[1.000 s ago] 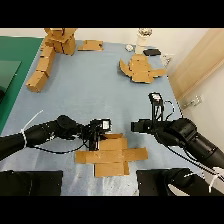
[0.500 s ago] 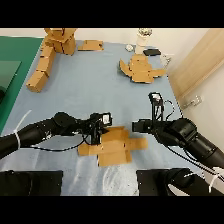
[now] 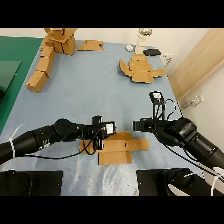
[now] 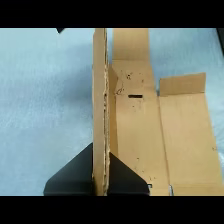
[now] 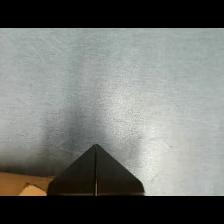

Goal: Fold the box.

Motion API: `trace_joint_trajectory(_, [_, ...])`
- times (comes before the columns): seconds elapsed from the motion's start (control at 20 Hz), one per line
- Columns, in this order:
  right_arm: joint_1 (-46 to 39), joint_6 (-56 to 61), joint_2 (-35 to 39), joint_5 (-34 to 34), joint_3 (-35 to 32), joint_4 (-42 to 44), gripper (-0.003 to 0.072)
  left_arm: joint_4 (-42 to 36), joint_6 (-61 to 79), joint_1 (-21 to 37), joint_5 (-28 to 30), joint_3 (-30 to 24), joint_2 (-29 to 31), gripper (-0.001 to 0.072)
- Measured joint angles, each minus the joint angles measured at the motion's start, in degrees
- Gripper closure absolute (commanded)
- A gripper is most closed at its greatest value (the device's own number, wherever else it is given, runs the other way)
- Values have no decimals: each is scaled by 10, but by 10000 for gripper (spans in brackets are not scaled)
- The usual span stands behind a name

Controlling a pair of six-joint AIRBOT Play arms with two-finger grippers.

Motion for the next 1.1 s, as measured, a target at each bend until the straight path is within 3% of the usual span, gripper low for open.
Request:
trace_joint_trajectory(0.65, [0,1,18,0,0,-2,683,10,-43,-58,37,-35,3,699])
trace_joint_trajectory(1.1, [0,4,19,7,0,-4,683,43,-46,-46,89,-24,27,698])
